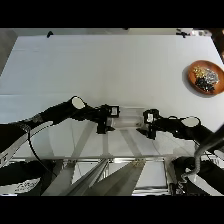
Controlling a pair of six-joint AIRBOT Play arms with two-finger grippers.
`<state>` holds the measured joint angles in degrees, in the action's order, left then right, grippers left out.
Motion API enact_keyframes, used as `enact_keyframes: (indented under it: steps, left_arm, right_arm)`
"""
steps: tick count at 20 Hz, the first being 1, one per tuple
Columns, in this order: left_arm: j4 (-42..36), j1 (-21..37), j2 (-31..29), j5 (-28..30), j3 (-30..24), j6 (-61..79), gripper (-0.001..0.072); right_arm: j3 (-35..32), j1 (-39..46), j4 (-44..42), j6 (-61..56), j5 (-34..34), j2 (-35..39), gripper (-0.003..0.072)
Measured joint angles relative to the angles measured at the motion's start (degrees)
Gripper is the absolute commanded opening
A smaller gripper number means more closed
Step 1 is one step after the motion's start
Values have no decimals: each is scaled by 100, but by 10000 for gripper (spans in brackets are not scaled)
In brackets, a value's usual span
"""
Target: Fold the box and place the chain.
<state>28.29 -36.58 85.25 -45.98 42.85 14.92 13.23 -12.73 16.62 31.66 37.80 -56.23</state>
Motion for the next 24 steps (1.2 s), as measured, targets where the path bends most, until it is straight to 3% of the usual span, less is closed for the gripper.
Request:
enact_keyframes:
  steps: [4,10,13,19,24]
  left_arm:
    - [-4,0,-2,7,2,4,354]
    - [83,-4,0,-37,-4,37,352]
    - [61,2,0,0,-4,26,345]
    - [63,2,0,144,-4,11,345]
    - [39,0,-2,763,0,-343,346]
  right_arm:
    - [0,-2,592,-844,-42,634,700]
    - [9,2,3185,-2887,339,1349,698]
    - [7,2,3856,-3486,678,1733,697]
    - [7,2,4256,-4341,920,3167,687]
    - [7,2,3792,-4701,844,3928,654]
